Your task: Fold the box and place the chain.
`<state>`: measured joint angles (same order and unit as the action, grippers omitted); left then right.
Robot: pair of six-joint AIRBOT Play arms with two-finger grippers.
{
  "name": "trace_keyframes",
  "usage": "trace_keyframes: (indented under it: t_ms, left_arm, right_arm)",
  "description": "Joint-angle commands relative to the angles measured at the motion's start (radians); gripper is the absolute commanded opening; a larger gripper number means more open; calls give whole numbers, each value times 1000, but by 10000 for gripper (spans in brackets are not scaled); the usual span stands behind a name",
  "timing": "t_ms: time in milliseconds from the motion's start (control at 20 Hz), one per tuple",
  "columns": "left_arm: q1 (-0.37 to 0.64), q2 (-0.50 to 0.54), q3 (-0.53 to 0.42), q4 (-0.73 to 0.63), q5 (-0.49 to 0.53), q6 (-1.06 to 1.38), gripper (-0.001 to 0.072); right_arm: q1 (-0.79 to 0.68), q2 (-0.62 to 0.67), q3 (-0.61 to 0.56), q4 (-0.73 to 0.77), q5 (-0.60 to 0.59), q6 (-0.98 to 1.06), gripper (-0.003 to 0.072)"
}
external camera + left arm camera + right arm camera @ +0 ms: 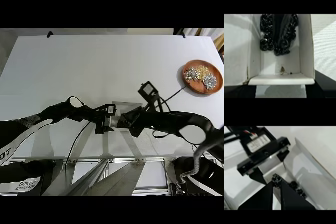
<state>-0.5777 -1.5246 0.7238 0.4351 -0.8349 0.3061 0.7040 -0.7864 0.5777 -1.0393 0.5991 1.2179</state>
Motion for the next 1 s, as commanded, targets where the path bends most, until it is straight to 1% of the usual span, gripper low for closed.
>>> trace_keyframes:
  t_ms: [0, 150, 350, 400, 450, 500, 600, 700, 800, 850, 950]
  left_arm:
    - [1, 1, 0, 0, 0, 0, 394]
    - [1, 1, 0, 0, 0, 0, 394]
    - [1, 1, 0, 0, 0, 0, 394]
    - [1, 1, 0, 0, 0, 0, 394]
    - [1, 0, 0, 0, 0, 0, 394]
    - [1, 1, 0, 0, 0, 0, 394]
    - [1, 1, 0, 0, 0, 0, 394]
    - [1, 1, 0, 0, 0, 0, 394]
    - [1, 1, 0, 0, 0, 0, 394]
    - [1, 1, 0, 0, 0, 0, 394]
    - [1, 1, 0, 0, 0, 0, 394]
  right_arm:
    - [6, -154, 0, 19, -7, 41, 19]
    - [6, -238, 0, 55, -5, 38, 20]
    - [6, -272, 0, 60, 21, 37, 24]
    - [6, -272, 0, 61, 20, 38, 84]
    - [6, -270, 1, 71, 20, 38, 197]
    - [1, -262, 1, 80, 22, 38, 272]
    - [-22, -217, 3, 80, 46, 38, 278]
    - [-59, -132, 16, 61, 99, 38, 276]
    - [-108, -13, 25, 29, 142, 42, 218]
    - [-135, 42, 25, 10, 155, 45, 202]
    - [-204, 123, 25, -101, 206, 121, 202]
